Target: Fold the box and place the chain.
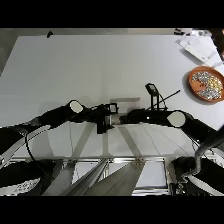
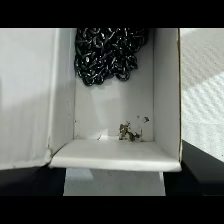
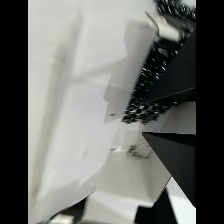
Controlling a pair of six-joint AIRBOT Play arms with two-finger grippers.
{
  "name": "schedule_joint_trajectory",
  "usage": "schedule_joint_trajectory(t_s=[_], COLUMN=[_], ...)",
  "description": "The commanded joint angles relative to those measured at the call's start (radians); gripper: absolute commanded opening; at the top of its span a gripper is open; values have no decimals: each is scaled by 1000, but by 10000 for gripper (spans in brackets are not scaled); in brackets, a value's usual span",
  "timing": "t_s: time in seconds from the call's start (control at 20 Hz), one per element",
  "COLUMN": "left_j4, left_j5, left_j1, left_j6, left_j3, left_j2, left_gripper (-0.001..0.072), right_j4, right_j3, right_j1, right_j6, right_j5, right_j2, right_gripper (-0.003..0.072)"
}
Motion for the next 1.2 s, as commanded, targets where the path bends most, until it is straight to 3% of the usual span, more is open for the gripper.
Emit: schedule_joint_trajectory(t_s=[0.0, 0.15, 0.3, 0.4, 0.55, 0.7, 0.95, 1.15], left_j4=[0, 0, 0, 0, 0, 0, 0, 0], left_j5=[0, 0, 0, 0, 0, 0, 0, 0], left_j1=[0, 0, 0, 0, 0, 0, 0, 0], left_j6=[0, 0, 0, 0, 0, 0, 0, 0], left_j3=[0, 0, 0, 0, 0, 0, 0, 0], left_j2=[1, 1, 1, 1, 1, 1, 1, 1], left_gripper=[314, 314, 314, 314, 314, 314, 314, 314], right_j4=[-14, -127, -270, -351, -451, -509, -509, -509], right_j3=[0, 0, 0, 0, 0, 26, 221, 349], right_j1=[-105, -291, -521, -631, -697, -756, -770, -769], right_j6=[-55, -79, -78, -38, 1, 57, 53, 62], right_j5=[46, 113, 181, 151, 15, -13, 84, 180], right_j2=[161, 360, 423, 396, 320, 179, -106, -264], right_gripper=[203, 203, 213, 419, 395, 368, 368, 368])
